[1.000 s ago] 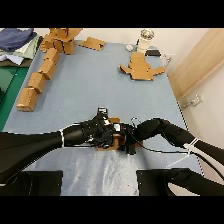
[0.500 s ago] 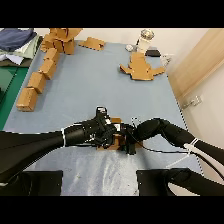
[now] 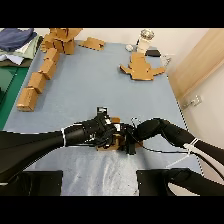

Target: Fold the box.

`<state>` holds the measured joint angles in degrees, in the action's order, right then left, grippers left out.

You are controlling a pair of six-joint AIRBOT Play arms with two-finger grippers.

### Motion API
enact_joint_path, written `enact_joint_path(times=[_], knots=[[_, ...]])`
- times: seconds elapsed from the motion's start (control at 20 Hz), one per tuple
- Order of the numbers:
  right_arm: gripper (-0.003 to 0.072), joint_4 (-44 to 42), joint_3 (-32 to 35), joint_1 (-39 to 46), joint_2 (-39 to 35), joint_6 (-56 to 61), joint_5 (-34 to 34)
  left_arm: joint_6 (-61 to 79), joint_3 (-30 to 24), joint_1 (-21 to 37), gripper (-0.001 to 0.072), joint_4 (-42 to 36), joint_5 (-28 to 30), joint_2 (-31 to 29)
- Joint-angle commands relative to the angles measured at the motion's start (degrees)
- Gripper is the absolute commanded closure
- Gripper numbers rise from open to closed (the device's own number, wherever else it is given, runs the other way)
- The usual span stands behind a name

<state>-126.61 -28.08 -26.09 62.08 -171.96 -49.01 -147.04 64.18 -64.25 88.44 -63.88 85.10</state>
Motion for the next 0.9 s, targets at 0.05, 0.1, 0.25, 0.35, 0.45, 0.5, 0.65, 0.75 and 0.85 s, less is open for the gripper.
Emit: enact_joint_path(times=[0.05, 0.1, 0.25, 0.35, 0.45, 0.5, 0.65, 0.75, 0.85], knots=[[0.0186, -0.02, 0.00, 0.02, -0.02, -0.02, 0.04, -0.96, 0.04, 0.07, 0.0409, 0.74, 1.88, 0.00], [0.0185, -0.02, 0.00, 0.02, -0.02, -0.02, 0.04, -1.22, 0.07, 0.07, 0.0408, 0.76, 1.92, 0.17], [0.0186, -0.02, 0.00, 0.02, -0.02, -0.02, 0.04, -2.60, 0.04, 0.04, 0.0497, 1.03, 1.31, 1.14], [0.0185, -0.02, 0.00, 0.02, -0.02, -0.02, 0.04, -2.64, 0.04, -0.07, 0.0695, 1.95, 1.31, 1.38], [0.0185, -0.02, 0.00, 0.02, -0.02, -0.02, 0.04, -4.11, 0.04, -0.07, 0.0697, 3.13, 1.27, 1.33], [0.0185, -0.02, 0.00, 0.02, -0.02, -0.02, 0.04, -4.09, 0.04, -0.07, 0.0697, 3.15, 1.29, 1.33], [0.0185, -0.02, 0.00, 0.02, -0.02, -0.02, 0.04, -4.04, 0.04, -0.07, 0.0696, 2.91, 1.38, 1.33], [0.0185, -0.02, 0.00, 0.02, -0.02, -0.02, 0.04, -3.89, 0.07, -0.07, 0.0694, 2.54, 1.75, 1.33], [0.0185, -0.02, 0.00, 0.02, -0.02, -0.02, 0.04, -3.45, 0.28, -0.07, 0.0377, 2.36, 1.70, 1.25]])
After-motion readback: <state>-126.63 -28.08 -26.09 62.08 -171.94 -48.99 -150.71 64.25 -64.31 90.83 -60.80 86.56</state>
